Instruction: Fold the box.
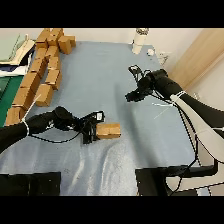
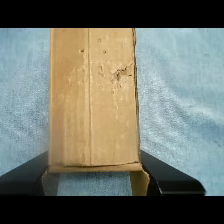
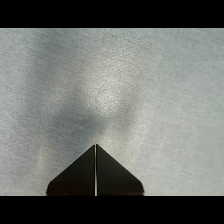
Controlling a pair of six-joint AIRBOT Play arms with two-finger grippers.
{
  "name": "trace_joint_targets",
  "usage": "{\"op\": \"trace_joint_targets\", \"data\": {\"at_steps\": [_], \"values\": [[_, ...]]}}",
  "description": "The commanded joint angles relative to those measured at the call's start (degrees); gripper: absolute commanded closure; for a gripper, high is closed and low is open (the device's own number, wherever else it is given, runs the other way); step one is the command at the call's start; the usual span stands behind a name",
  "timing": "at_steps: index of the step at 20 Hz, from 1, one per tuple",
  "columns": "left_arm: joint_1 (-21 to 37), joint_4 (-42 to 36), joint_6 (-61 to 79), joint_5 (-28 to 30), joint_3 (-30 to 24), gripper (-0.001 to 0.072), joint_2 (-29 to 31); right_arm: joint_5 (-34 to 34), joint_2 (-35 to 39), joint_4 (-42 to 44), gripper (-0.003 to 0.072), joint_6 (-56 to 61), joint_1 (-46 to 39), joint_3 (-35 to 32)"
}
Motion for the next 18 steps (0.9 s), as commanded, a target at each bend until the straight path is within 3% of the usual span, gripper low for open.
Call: {"op": "trace_joint_targets", "data": {"at_steps": [1,5,8,11,15,18], "values": [[0.2,-0.1,-6.2,2.5,0.1,0.0306,0.2,0.2,-0.1,0.4,0.0681,-0.4,0.0,0.1],[2.2,0.2,-17.0,8.2,0.1,0.0305,2.6,0.2,-0.1,0.4,0.0681,-0.3,0.0,0.1],[6.5,2.8,-22.6,9.4,0.1,0.0304,5.4,0.1,-0.1,0.5,0.0681,-0.3,0.0,0.1],[12.7,11.4,-35.2,9.0,0.1,0.0296,7.8,0.2,-0.1,0.4,0.0681,-0.3,0.0,0.1],[22.9,28.5,-54.2,2.3,0.1,0.0296,10.2,0.2,-0.1,0.4,0.0681,-0.3,0.0,0.1],[30.4,31.5,-57.9,-5.9,0.1,0.0297,11.0,0.4,-0.1,0.5,0.0681,-0.3,0.0,0.1]]}}
